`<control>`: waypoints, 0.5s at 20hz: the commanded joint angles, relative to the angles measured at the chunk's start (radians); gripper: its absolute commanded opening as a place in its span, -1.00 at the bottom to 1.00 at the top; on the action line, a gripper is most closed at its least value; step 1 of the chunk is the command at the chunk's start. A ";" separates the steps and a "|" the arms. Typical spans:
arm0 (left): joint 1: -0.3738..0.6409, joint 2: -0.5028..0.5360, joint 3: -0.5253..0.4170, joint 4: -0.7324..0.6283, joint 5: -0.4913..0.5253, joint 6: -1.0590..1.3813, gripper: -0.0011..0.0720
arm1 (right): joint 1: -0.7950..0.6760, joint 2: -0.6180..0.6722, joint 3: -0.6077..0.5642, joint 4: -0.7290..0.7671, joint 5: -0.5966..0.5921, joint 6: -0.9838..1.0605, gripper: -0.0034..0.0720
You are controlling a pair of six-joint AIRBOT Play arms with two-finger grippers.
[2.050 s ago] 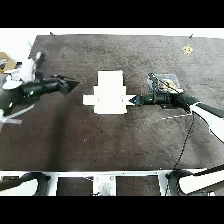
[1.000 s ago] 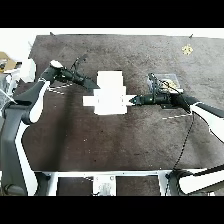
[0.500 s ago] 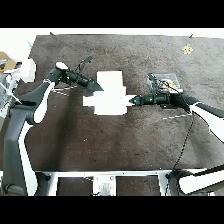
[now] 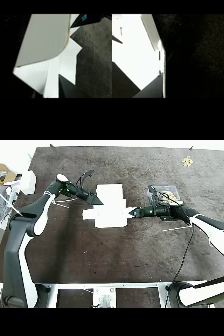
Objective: Fold the box and place the chain.
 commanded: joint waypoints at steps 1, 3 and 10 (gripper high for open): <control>0.002 0.000 0.001 0.002 -0.006 0.013 -0.90 | 0.001 -0.001 0.001 0.001 -0.001 0.001 -0.91; 0.002 0.000 0.001 0.002 -0.027 0.086 -0.94 | 0.000 -0.001 0.001 0.001 -0.011 0.001 -0.91; 0.002 0.000 0.001 0.000 -0.003 0.368 -0.94 | -0.036 0.082 0.002 0.009 0.019 -0.066 0.38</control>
